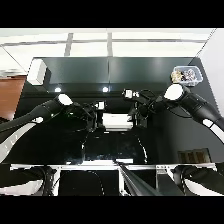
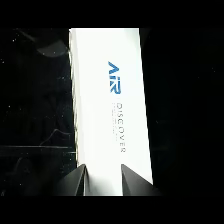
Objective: Fold the box and place the chain.
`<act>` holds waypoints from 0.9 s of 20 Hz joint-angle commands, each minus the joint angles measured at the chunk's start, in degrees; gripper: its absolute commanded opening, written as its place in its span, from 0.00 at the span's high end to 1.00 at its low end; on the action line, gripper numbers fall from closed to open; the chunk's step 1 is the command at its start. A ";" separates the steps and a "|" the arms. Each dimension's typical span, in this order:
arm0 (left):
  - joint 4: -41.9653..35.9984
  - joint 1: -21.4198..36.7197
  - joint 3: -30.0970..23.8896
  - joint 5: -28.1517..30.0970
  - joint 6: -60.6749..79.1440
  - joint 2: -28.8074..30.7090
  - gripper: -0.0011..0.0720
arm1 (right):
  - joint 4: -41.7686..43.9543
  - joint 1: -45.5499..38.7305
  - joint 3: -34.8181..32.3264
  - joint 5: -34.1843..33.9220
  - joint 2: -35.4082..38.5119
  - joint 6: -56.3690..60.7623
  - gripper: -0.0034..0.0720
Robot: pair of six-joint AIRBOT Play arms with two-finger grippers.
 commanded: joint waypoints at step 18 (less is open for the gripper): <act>0.02 0.00 0.02 -0.31 0.13 -0.04 0.47 | -0.92 -0.02 -0.44 -2.69 1.01 -0.02 0.65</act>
